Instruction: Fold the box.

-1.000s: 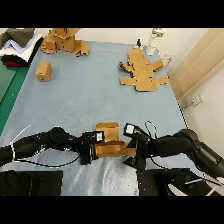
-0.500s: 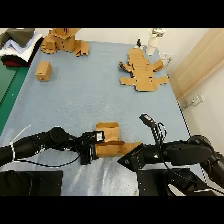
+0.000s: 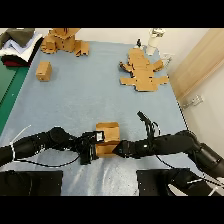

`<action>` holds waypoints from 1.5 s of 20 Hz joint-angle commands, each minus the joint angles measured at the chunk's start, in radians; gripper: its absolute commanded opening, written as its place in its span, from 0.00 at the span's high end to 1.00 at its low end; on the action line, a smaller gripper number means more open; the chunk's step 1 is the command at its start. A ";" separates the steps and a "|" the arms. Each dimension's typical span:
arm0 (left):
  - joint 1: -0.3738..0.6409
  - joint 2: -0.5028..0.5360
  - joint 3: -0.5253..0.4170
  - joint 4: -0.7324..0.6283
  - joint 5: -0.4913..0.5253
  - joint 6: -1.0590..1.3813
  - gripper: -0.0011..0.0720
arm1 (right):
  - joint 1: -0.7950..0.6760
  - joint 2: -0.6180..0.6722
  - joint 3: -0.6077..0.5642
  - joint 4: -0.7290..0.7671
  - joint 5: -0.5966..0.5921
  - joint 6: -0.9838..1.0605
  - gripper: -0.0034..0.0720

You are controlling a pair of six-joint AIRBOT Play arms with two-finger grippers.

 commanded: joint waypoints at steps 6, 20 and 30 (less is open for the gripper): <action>0.000 0.000 0.000 0.000 0.000 0.000 0.36 | -0.024 -0.225 0.157 0.004 0.177 -0.129 0.95; 0.000 0.000 0.000 0.000 0.000 0.000 0.36 | -0.024 -0.652 0.235 -0.008 0.143 -0.369 0.95; 0.000 0.000 0.000 0.000 0.000 0.000 0.36 | -0.103 -0.263 0.281 -0.368 0.059 -0.337 0.96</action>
